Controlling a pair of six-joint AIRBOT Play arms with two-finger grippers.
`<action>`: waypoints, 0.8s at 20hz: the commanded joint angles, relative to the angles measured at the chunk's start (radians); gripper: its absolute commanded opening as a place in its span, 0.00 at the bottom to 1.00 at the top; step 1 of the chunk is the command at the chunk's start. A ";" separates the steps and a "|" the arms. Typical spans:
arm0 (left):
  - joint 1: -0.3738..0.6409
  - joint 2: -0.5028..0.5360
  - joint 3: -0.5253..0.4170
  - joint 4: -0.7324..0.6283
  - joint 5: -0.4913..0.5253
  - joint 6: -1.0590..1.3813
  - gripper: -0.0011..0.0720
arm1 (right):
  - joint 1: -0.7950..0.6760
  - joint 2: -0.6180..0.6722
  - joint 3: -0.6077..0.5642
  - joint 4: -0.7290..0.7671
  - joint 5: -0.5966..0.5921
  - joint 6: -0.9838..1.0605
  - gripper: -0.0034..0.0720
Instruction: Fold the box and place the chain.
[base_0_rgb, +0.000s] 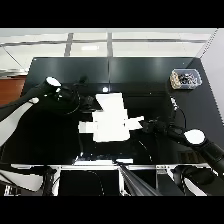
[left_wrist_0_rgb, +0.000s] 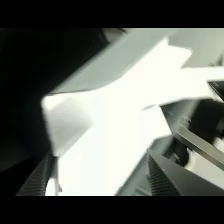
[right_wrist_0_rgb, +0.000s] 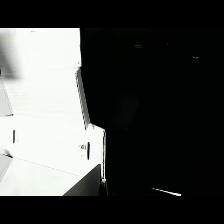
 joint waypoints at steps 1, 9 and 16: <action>0.001 -0.111 0.044 -0.048 -0.231 0.094 0.73 | 0.001 0.001 0.000 -0.001 0.002 0.000 0.07; -0.041 -0.162 0.164 0.125 -0.290 0.148 0.46 | 0.001 0.001 0.000 -0.001 0.011 0.000 0.07; -0.083 -0.163 0.196 0.153 -0.242 0.154 0.31 | 0.001 0.001 0.000 -0.001 0.018 0.000 0.07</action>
